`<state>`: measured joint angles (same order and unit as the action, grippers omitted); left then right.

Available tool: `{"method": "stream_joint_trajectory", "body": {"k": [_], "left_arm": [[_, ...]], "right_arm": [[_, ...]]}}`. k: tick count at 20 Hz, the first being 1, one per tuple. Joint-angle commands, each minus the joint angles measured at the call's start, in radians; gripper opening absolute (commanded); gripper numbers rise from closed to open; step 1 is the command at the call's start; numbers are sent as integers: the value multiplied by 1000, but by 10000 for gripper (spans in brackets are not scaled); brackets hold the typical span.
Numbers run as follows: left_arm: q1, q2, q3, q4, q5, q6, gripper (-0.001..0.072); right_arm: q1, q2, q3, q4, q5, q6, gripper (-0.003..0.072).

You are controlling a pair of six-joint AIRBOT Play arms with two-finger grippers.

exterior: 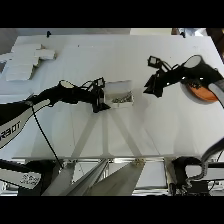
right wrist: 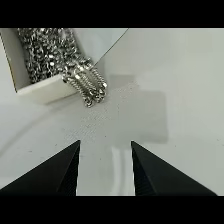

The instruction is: Fold the box and place the chain.

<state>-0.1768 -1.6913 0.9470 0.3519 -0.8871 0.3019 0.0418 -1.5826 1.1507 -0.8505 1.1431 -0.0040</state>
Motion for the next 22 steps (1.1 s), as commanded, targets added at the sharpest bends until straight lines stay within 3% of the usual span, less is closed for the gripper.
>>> {"method": "stream_joint_trajectory", "body": {"k": [1, 7, 14, 15, 20, 21, 22], "left_arm": [[0, 1, 1, 0, 0, 0, 479], [0, 1, 1, 0, 0, 0, 479], [0, 1, 1, 0, 0, 0, 479], [0, 1, 1, 0, 0, 0, 479], [0, 1, 1, 0, 0, 0, 479], [0, 1, 1, 0, 0, 0, 479], [0, 1, 1, 0, 0, 0, 479]], "right_arm": [[31, -96, -4, 29, -19, -164, 364], [95, -120, -4, 114, -89, -315, 363], [111, -121, -4, 155, -137, -319, 362], [111, -121, -4, 155, -137, -319, 344], [111, -121, -4, 155, -137, -319, 94], [111, -121, -4, 154, -137, -319, 16], [111, -121, -4, 154, -136, -317, 17]]}}
